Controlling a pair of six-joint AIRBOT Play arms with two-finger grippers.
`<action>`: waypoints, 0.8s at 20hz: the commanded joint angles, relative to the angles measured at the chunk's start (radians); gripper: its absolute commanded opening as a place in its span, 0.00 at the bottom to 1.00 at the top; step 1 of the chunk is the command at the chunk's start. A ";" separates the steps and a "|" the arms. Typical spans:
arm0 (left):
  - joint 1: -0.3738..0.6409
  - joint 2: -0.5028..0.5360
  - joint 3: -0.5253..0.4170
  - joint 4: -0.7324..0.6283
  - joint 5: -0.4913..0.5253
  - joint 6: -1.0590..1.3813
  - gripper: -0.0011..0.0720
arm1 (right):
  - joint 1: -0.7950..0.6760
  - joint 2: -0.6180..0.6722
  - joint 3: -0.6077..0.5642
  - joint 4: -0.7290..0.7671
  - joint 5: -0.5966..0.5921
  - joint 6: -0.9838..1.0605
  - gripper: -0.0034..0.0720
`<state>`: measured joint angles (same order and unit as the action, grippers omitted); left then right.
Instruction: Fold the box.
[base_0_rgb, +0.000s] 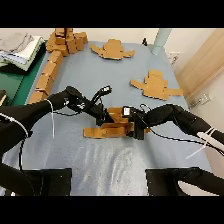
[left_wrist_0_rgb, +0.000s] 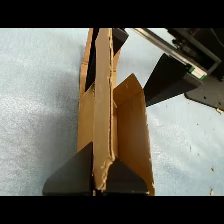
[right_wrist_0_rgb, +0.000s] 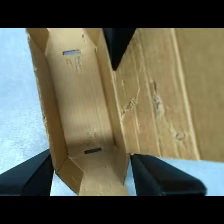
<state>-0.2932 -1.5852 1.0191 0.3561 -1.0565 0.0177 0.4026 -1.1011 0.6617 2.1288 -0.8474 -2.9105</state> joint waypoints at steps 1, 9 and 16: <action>0.000 0.001 0.000 0.000 0.002 0.000 0.03 | -0.049 -0.011 0.004 0.095 -0.057 -0.079 0.99; 0.000 0.001 0.000 0.000 0.002 0.000 0.03 | -0.090 -0.054 0.003 0.117 -0.081 -0.093 0.99; 0.000 0.001 0.000 0.000 0.002 0.000 0.03 | -0.047 -0.108 0.040 0.090 -0.064 -0.093 0.99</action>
<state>-0.2932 -1.5852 1.0195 0.3561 -1.0550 0.0177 0.3359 -1.1973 0.6872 2.2402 -0.9195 -3.0024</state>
